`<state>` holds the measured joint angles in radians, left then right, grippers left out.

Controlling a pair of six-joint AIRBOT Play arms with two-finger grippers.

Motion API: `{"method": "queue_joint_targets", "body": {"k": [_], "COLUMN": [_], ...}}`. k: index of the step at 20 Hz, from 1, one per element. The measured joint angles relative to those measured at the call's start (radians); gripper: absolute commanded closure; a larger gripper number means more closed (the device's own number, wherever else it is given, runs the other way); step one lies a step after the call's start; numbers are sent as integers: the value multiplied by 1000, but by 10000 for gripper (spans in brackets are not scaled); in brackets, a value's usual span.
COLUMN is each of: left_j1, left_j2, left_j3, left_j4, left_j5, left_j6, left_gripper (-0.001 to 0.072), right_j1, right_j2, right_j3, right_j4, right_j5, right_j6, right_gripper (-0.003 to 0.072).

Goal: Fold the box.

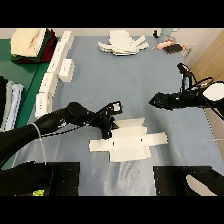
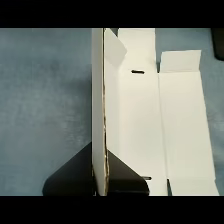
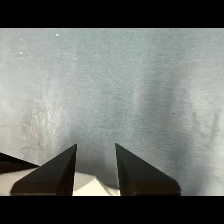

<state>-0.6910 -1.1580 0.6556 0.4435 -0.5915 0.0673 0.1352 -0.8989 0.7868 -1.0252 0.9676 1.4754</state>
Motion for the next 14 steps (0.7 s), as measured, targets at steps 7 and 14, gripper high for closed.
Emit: {"method": "queue_joint_targets", "body": {"k": [7, 14], "left_j1": [-101, -166], "left_j2": [93, 77], "left_j3": [-45, -138], "left_j4": [-16, -45], "left_j5": [195, 328], "left_j6": [121, 150], "left_gripper": [697, 696], "right_j1": [3, 3], "right_j2": [0, 1], "right_j3": [0, 1], "right_j4": [0, 0], "right_j5": [-7, -14], "right_j6": [-2, -2], "right_gripper": [314, 314]}}
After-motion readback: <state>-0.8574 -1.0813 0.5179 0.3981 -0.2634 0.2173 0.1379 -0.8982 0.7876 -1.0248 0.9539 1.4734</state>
